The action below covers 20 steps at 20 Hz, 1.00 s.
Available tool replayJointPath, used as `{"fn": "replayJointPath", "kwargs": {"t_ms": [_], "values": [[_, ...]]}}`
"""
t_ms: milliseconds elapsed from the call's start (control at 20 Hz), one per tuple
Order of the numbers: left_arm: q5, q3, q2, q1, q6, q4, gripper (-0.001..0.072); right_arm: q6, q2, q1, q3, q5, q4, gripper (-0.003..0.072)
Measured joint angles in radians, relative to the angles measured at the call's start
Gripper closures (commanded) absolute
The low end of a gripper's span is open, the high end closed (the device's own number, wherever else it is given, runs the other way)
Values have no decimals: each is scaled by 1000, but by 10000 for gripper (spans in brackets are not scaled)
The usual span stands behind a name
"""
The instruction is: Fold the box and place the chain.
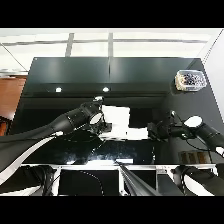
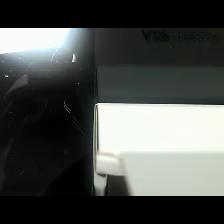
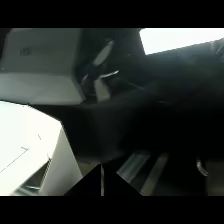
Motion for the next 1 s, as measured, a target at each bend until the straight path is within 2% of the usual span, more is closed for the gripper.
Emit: {"fn": "replayJointPath", "kwargs": {"t_ms": [200, 250, 300, 350, 700, 950, 1000], "values": [[0, 0, 0, 0, 0, 0, 680, -40, -29, 58, 8, -34, 88, 656], [0, 0, 0, 0, 0, 0, 680, -53, -32, 65, 18, -31, 103, 491], [1, 0, 0, 0, 0, 0, 680, -69, -34, 69, 31, -23, 114, 88], [1, 0, 0, 0, 0, 0, 680, -85, -36, 73, 50, -16, 122, 9], [3, 0, 0, 1, 0, 0, 680, -144, -39, 110, 158, 51, 158, 9], [3, 0, 0, 1, 0, 0, 680, -88, -39, 199, 172, -11, 151, 12], [3, 0, 0, 1, 0, 0, 680, -80, -39, 218, 172, -31, 151, 86]]}}
